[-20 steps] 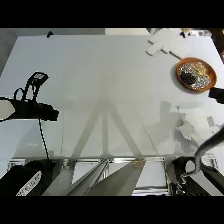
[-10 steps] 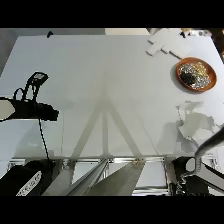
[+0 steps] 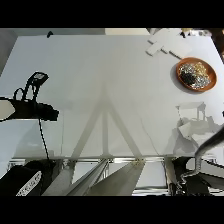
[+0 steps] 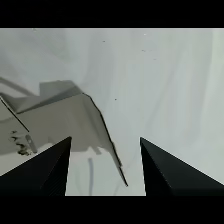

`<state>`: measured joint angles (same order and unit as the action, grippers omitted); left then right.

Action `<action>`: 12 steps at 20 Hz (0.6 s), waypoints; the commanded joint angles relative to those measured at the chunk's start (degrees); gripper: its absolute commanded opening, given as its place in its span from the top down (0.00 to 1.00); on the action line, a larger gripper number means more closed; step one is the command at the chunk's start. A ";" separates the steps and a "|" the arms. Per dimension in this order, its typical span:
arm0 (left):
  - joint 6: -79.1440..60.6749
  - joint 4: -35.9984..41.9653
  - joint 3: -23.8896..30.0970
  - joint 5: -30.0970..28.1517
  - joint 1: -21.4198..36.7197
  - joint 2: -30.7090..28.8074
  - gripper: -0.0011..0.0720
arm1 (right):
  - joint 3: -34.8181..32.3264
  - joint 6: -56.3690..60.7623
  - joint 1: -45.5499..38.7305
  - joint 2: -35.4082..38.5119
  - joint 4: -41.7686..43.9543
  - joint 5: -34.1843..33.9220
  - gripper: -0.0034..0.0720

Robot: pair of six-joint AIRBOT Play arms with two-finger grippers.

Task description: Fold the box and place the chain.

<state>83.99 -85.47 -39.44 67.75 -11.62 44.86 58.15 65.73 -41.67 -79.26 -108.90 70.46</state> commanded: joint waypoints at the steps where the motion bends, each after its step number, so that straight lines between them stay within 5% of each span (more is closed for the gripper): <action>1: 0.00 -0.02 0.02 0.00 -0.02 -0.04 0.97 | 0.04 -2.60 -0.20 -1.27 0.04 0.94 0.35; 4: 0.00 0.00 0.02 0.00 -0.02 -0.04 0.97 | 0.04 -1.01 -0.20 -3.67 -3.37 0.92 0.38; 6: 0.00 -0.02 0.02 -0.02 -0.02 -0.04 0.97 | 0.04 -0.28 -0.20 -5.25 -3.63 1.11 0.51; 9: 0.00 -0.02 0.02 0.00 -0.02 -0.04 0.97 | 0.04 -0.57 -0.17 -5.86 -3.61 2.23 0.92; 12: 0.00 -0.02 0.02 0.00 -0.02 -0.04 0.97 | 0.04 -1.79 1.01 -4.31 -2.58 3.80 0.94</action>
